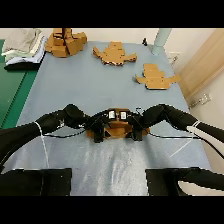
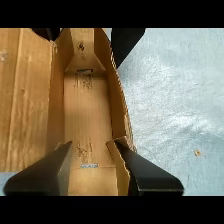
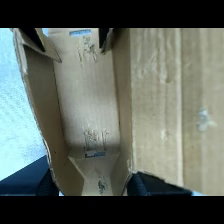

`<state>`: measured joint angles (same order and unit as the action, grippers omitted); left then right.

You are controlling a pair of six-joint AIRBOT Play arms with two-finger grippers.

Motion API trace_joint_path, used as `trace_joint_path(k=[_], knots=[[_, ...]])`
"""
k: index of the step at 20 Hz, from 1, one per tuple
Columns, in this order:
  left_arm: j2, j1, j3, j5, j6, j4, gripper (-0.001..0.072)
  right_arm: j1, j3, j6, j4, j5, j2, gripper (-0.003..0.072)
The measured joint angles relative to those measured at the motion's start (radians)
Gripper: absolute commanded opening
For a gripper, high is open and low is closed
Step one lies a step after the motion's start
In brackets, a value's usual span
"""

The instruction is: Fold the box.

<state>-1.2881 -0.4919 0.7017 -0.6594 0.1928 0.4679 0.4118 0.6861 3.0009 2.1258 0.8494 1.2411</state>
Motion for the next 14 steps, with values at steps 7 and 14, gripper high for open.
trace_joint_path(k=[7,14], knots=[[0.157,0.001,0.000,-0.016,-0.421,0.352,0.0013,0.000,0.000,-0.004,0.003,-0.002,0.000,0.0445],[0.399,0.109,-0.021,-0.159,-1.122,0.649,0.0013,0.000,0.000,0.000,0.002,-0.002,0.000,0.0445]])
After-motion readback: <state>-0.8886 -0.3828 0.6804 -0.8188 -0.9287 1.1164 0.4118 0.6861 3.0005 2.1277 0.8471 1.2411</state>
